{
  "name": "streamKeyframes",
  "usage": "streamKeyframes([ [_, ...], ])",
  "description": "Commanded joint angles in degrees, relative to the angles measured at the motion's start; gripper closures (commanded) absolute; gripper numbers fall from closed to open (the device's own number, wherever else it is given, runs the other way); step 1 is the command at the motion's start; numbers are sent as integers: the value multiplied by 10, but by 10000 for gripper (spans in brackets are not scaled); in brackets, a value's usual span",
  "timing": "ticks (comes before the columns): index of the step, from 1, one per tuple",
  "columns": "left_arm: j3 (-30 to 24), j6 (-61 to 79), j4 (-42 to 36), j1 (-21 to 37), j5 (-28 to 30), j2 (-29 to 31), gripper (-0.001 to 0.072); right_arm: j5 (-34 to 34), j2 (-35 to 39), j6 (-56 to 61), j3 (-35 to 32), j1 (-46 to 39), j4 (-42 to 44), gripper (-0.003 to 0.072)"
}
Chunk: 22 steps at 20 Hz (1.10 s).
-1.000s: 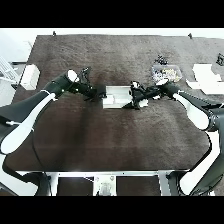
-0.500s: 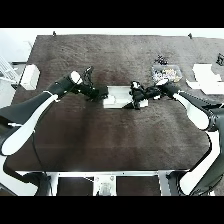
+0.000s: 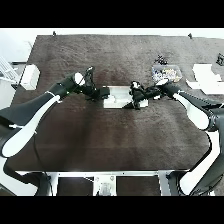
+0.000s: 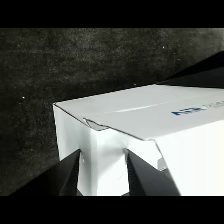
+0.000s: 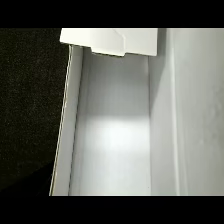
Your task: Fold the box and place the chain.
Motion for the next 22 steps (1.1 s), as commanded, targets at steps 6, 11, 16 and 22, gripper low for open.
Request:
streamKeyframes([
  [6, 30, -56, 76, -8, -50, -2, 370, 0, 0, 0, 0, 1, 0, 99],
  [11, 38, -55, 73, -8, -55, -2, 368, 0, 0, 0, 0, 1, 0, 99],
  [16, 42, -55, 75, -16, -56, -2, 272, 0, 0, 0, 0, 1, 0, 100],
  [22, 42, -61, 80, -22, -55, -3, 272, 0, 0, 0, 0, 1, 0, 99],
])
